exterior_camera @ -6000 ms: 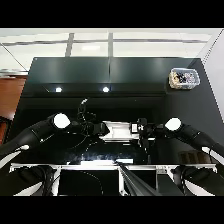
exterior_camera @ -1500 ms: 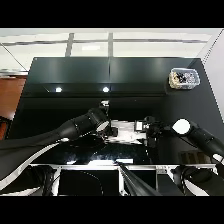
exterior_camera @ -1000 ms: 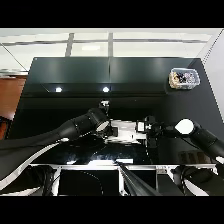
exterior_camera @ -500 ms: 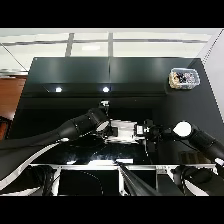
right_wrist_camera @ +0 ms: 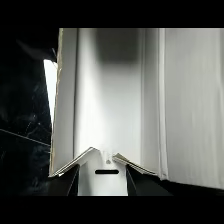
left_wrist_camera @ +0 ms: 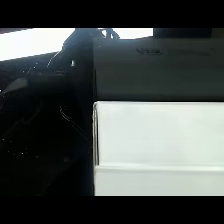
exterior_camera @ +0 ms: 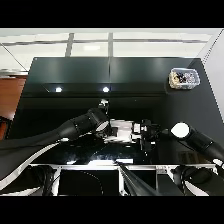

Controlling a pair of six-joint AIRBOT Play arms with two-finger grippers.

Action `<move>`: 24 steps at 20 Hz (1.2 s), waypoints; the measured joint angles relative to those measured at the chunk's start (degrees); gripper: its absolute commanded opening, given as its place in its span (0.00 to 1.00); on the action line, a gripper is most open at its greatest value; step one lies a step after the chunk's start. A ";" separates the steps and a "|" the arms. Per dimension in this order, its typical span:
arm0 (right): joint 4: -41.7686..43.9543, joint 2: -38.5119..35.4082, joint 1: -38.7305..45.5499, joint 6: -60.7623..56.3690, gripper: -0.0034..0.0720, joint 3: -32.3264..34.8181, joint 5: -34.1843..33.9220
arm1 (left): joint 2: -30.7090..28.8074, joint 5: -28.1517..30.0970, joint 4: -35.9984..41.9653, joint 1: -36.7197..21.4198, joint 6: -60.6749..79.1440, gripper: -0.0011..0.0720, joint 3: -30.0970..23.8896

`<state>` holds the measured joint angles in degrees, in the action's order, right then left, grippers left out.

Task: Fold the box and place the chain.

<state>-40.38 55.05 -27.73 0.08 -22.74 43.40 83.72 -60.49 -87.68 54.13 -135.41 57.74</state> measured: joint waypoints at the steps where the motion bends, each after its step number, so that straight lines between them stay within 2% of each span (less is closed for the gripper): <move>1: 0.61 0.24 -0.15 -0.33 0.22 0.00 -0.46 | -0.02 0.02 0.00 0.00 -0.02 0.05 0.00; 14: 2.45 1.44 -0.57 -1.55 0.22 0.00 -2.40 | -0.02 0.37 0.13 0.00 -0.15 0.05 0.02; 15: 2.45 1.44 -0.57 -1.57 0.27 0.00 -2.54 | -0.02 0.39 0.15 0.00 -0.15 0.05 0.00; 16: 2.47 1.46 -0.57 -1.60 0.41 0.00 -2.67 | 0.00 0.37 0.17 0.00 -0.13 0.05 0.00; 17: 2.49 1.46 -0.57 -1.60 0.41 0.00 -2.89 | 0.00 0.37 0.22 0.00 -0.13 0.05 0.00; 19: 2.47 1.46 -0.59 -1.60 0.41 0.02 -3.06 | -0.02 0.35 0.26 0.00 -0.13 0.05 0.00; 20: 2.47 1.46 -0.57 -1.60 0.28 0.00 -3.21 | 0.00 0.33 0.26 0.00 -0.15 0.05 0.00; 21: 2.45 1.46 -0.57 -1.60 0.32 0.02 -3.32 | -0.02 0.31 0.26 0.00 -0.13 0.05 0.00; 22: 2.45 1.49 -0.57 -1.62 0.42 0.02 -3.43 | 0.00 0.28 0.28 -0.02 -0.13 0.05 0.00; 23: 2.47 1.49 -0.59 -1.62 0.42 0.00 -3.41 | 0.00 0.28 0.31 0.00 -0.11 0.05 0.02; 24: 2.47 1.49 -0.59 -1.60 0.33 0.00 -3.43 | -0.02 0.28 0.31 0.00 -0.11 0.05 0.02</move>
<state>-37.91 56.53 -28.32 -1.52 -22.74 39.97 83.70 -60.20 -87.37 54.13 -135.52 57.76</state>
